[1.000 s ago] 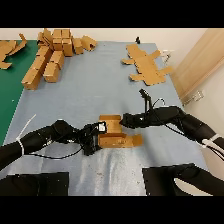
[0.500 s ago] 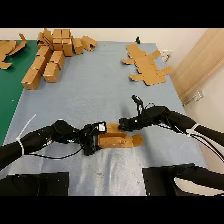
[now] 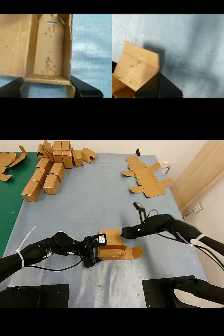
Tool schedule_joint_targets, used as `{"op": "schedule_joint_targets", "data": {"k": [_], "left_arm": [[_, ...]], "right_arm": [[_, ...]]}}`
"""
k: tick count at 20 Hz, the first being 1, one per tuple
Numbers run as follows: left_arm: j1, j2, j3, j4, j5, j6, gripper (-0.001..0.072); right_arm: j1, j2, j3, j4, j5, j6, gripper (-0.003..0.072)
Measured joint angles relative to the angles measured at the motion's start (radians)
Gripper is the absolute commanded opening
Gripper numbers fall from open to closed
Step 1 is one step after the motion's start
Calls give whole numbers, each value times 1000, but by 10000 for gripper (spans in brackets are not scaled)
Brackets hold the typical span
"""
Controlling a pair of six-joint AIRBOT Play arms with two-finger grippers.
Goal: Fold the box.
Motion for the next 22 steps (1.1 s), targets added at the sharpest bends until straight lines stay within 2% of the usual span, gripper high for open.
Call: {"op": "schedule_joint_targets", "data": {"k": [5,9,10,11,12,16,22], "left_arm": [[0,0,0,0,0,0,613],[0,0,0,0,0,0,613],[0,0,0,0,0,0,613],[0,0,0,0,0,0,613],[0,0,0,0,0,0,613],[0,0,0,0,0,0,613],[0,0,0,0,0,0,613]], "right_arm": [[-60,199,35,-164,-153,-8,2],[15,370,-33,-200,-229,-53,6],[53,406,-59,-204,-254,-87,127],[89,435,-81,-209,-278,-122,403],[126,457,-101,-217,-299,-158,489],[227,467,-148,-317,-315,-301,505],[263,322,-161,-421,-196,-498,504]]}}
